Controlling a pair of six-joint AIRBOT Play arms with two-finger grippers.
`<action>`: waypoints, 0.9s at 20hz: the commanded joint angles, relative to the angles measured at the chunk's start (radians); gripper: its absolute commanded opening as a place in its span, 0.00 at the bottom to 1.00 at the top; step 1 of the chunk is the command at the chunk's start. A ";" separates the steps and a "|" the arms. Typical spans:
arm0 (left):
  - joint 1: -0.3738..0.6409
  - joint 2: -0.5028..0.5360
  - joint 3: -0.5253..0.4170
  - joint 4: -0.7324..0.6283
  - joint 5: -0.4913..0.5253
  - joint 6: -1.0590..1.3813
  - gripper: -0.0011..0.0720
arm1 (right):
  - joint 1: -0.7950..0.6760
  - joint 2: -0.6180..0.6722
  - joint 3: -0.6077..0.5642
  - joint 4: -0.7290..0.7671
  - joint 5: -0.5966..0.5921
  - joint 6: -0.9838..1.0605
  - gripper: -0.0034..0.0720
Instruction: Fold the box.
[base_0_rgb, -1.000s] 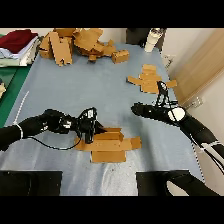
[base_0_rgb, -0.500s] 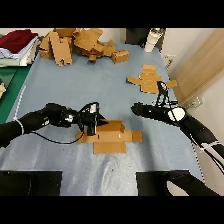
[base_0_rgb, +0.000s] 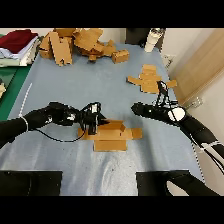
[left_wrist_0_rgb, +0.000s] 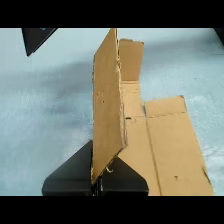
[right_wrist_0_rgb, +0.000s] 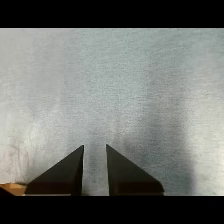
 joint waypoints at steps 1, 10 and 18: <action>0.000 0.006 -0.037 0.001 -0.027 -0.001 0.03 | 0.000 0.001 0.001 0.000 -0.001 0.000 0.35; 0.000 0.023 -0.080 0.002 -0.046 -0.074 0.03 | 0.000 0.001 0.001 -0.004 -0.003 0.000 0.35; 0.002 0.023 -0.077 0.002 -0.040 -0.134 0.03 | 0.000 0.001 0.001 -0.011 0.034 -0.001 0.35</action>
